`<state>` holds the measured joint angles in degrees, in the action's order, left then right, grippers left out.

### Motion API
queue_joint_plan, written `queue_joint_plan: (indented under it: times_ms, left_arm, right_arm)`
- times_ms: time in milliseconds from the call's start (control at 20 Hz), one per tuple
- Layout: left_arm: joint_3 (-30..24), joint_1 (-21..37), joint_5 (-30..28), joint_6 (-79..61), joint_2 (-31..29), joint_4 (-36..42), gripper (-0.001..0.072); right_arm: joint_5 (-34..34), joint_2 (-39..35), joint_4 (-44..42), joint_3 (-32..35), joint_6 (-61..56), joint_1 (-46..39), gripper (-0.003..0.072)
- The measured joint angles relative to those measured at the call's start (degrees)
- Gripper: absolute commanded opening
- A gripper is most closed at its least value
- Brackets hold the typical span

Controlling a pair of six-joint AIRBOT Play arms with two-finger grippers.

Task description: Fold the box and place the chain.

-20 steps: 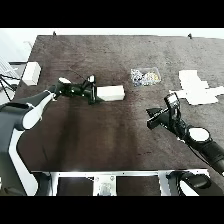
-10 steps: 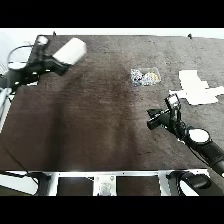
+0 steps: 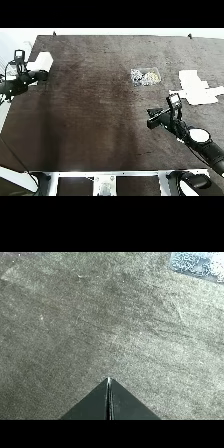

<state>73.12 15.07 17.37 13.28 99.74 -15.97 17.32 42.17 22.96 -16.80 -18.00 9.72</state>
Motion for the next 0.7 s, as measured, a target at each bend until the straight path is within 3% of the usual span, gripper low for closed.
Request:
queue_joint_plan:
  times_ms: [150, 500, 700]
  left_arm:
    - [-0.1, -0.5, -3.2, 0.4, 1.6, 0.0, 0.0014]
    - [-0.2, -6.5, -18.2, 1.3, 2.7, 0.0, 0.0015]
    - [-0.2, -7.7, -20.3, 2.3, 3.9, 0.0, 0.0016]
  right_arm:
    - [0.0, 0.0, -0.3, 0.0, 0.0, 0.0, 0.0007]
    - [-0.1, 0.0, -0.5, 0.0, 0.0, 0.0, 0.0007]
    - [-0.9, 0.1, -0.5, 0.3, 0.0, 0.0, 0.0007]
